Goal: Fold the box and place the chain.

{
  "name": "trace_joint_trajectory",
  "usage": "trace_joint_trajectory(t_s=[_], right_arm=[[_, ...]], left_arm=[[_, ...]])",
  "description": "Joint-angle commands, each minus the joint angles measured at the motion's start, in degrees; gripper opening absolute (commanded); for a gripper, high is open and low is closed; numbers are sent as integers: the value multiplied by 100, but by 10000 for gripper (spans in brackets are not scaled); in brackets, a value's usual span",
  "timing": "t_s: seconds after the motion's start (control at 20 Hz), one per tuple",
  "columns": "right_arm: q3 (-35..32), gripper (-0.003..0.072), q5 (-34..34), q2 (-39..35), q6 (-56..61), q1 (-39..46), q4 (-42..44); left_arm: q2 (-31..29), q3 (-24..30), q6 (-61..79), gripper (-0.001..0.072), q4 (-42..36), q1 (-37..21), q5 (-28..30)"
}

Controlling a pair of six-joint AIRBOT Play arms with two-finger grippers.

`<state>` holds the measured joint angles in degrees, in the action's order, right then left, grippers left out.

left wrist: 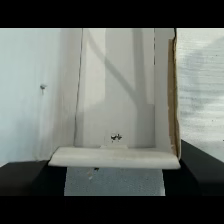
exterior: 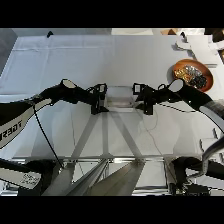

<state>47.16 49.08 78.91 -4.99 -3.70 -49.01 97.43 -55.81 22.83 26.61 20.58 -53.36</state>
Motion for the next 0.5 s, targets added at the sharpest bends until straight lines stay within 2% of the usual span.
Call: trace_joint_trajectory(t_s=[0.0,0.2,0.3,0.45], right_arm=[[-2,335,-162,50,4,-50,28],[-2,332,-48,50,0,-50,446],[-2,281,-48,50,0,-50,678],[-2,250,-50,50,0,-50,710]], left_arm=[[-2,0,2,256,2,0,0],[-2,0,2,256,2,0,0],[-2,0,2,256,2,0,0],[-2,0,2,256,2,0,0]])
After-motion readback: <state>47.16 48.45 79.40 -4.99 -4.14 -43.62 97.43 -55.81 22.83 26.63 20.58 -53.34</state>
